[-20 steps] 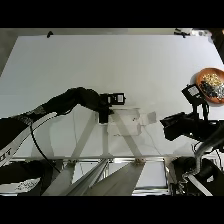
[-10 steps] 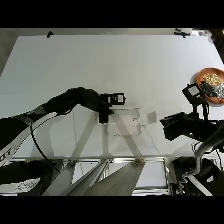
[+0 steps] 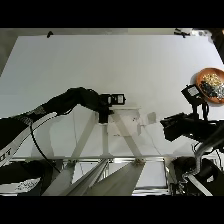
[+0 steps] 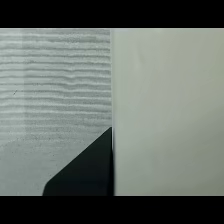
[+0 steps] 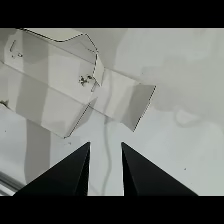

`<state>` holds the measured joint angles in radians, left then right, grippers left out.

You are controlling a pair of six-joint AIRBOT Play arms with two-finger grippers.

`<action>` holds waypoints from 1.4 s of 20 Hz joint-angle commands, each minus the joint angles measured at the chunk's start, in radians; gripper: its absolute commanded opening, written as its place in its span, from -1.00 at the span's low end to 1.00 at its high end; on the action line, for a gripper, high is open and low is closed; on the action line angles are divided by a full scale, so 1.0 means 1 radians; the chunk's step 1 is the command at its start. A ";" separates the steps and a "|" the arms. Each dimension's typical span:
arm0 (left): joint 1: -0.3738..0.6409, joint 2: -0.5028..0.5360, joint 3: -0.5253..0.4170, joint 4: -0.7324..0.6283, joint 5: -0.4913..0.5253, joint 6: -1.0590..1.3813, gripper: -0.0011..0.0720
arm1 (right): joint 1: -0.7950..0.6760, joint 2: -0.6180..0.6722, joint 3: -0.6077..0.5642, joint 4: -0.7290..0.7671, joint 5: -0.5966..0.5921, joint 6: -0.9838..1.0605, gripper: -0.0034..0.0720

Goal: Fold the box and place the chain.

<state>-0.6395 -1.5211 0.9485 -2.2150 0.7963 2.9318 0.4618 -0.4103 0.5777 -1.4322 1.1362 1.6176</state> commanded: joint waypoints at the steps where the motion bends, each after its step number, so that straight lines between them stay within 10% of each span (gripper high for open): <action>1: 0.000 0.000 -0.001 0.016 0.000 0.001 -0.95 | 0.000 0.001 0.000 0.000 0.005 0.002 -0.31; 10: 0.000 0.000 -0.001 0.016 0.000 0.001 -0.94 | 0.000 0.001 0.000 -0.001 -0.002 -0.004 -0.35; 12: 0.000 0.000 -0.001 0.016 0.000 0.001 -0.94 | 0.000 0.001 0.000 0.000 -0.003 -0.020 -0.88; 28: 0.000 0.000 -0.001 0.016 0.000 0.001 -0.94 | 0.199 0.166 0.115 0.355 0.337 -0.446 -0.89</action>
<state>-0.6395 -1.5208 0.9482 -2.1990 0.7967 2.9322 0.5743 -0.2955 0.6689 -1.1450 1.4322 1.1728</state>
